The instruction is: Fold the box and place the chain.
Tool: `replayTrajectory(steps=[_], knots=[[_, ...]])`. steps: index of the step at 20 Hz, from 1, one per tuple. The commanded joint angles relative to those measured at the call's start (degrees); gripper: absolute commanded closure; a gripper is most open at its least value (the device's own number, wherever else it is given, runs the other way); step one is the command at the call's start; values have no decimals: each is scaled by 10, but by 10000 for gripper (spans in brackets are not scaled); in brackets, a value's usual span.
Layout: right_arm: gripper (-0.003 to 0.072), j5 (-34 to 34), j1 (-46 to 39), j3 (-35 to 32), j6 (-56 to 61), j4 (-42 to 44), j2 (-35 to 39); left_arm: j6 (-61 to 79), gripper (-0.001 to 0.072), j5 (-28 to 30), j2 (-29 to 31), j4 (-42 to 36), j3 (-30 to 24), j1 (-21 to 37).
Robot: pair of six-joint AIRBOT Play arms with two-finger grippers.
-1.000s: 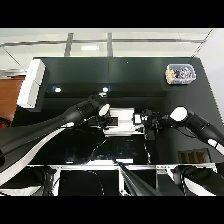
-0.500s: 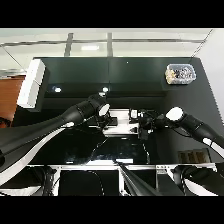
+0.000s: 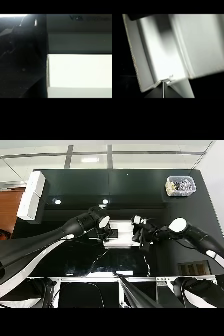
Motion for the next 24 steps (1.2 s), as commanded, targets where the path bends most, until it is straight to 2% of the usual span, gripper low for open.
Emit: replayTrajectory(steps=[1, 2, 4, 5, 7, 9, 12, 17, 20, 23, 24], knots=[[664, 132, -77, 31, 288, -122, 52, 1, 684, -1, 0, 1, 0, 0], [664, 173, -121, 41, 355, -156, 68, 1, 684, -1, 0, 1, 0, 0], [664, 213, -218, 41, 447, -183, 82, 1, 684, -1, 0, 1, 0, 0], [664, 205, -265, 35, 477, -178, 81, 1, 684, -1, 0, 1, 0, 0], [664, 142, -345, -2, 537, -141, 78, 1, 684, -1, 0, 1, 0, 0], [665, 118, -379, -40, 559, -103, 55, 1, 683, -1, 0, 1, 0, 0], [664, 117, -352, -83, 532, -14, -5, 1, 684, -1, 0, 1, 0, 0], [664, 38, -199, -87, 495, 80, -54, 1, 684, -3, 0, 1, 0, 0], [664, 71, -185, -71, 431, 149, -63, 1, 683, -3, 0, 1, 0, 0], [650, 134, -185, -38, 420, 142, -63, 1, 684, -3, 0, 1, 0, 0], [453, 148, -185, -28, 420, 141, -63, 1, 684, -3, 0, 1, 0, 0]])
